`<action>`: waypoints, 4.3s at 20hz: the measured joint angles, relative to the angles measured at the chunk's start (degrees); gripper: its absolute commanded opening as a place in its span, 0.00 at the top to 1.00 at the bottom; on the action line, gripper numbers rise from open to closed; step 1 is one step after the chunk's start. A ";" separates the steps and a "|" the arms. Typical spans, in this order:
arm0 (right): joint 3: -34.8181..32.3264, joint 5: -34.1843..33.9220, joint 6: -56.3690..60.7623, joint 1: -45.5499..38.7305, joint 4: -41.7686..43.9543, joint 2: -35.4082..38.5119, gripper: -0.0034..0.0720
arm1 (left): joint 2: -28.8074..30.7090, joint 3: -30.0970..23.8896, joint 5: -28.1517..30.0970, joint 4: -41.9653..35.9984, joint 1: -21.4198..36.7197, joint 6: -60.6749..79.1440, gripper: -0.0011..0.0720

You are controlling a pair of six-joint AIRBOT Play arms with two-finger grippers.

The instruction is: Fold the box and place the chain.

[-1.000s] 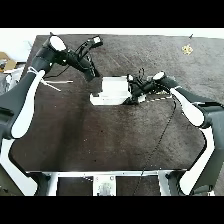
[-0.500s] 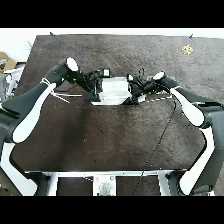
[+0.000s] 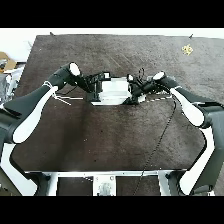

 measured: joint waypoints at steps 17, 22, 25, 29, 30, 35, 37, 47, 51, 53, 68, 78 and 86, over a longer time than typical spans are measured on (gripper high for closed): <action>0.00 -0.02 0.11 0.00 0.04 0.02 0.37 | -1.14 -3.76 6.60 -1.57 -0.13 -0.33 0.52; 0.00 -0.02 0.02 0.00 0.02 0.00 0.37 | -1.14 -3.76 6.45 -4.26 -0.04 -0.31 0.52; 0.00 -0.02 0.00 0.00 0.02 0.02 0.37 | -1.14 -3.76 6.36 -6.05 -0.04 -0.31 0.72; 0.00 -0.02 0.00 0.00 0.02 0.02 0.37 | -1.14 -3.76 5.70 -7.02 -0.07 -0.31 0.77; 0.00 -0.02 -0.02 0.00 0.02 0.00 0.37 | -1.14 -3.78 5.62 -7.21 -0.07 -0.31 0.77; 0.02 -0.02 -0.02 0.00 0.02 0.00 0.37 | -1.75 -3.82 5.46 -9.57 -0.02 0.76 0.77; 0.02 -0.02 -0.02 0.00 0.02 0.00 0.37 | -2.14 -3.96 5.75 -11.34 -0.04 2.60 0.76; 0.02 -0.02 0.00 0.00 0.02 0.02 0.37 | -3.28 -4.09 7.72 -16.74 -0.11 5.81 0.29; 0.02 0.00 0.00 0.00 0.02 0.02 0.37 | -3.34 -4.04 7.32 -16.00 -0.11 6.23 0.00; 0.02 0.00 0.00 0.00 0.02 0.02 0.37 | -3.39 -4.07 7.15 -14.93 -0.11 6.21 0.00; 0.02 0.00 0.02 0.00 0.02 0.00 0.37 | -1.99 3.61 -6.49 -13.03 5.55 -10.10 0.98; 0.02 0.00 0.02 0.00 0.02 0.02 0.37 | 5.99 6.10 -11.72 -6.21 14.08 -47.76 0.97; 0.02 0.00 0.02 0.00 0.02 0.00 0.37 | 6.54 -8.96 -4.76 -9.60 15.30 -54.64 0.97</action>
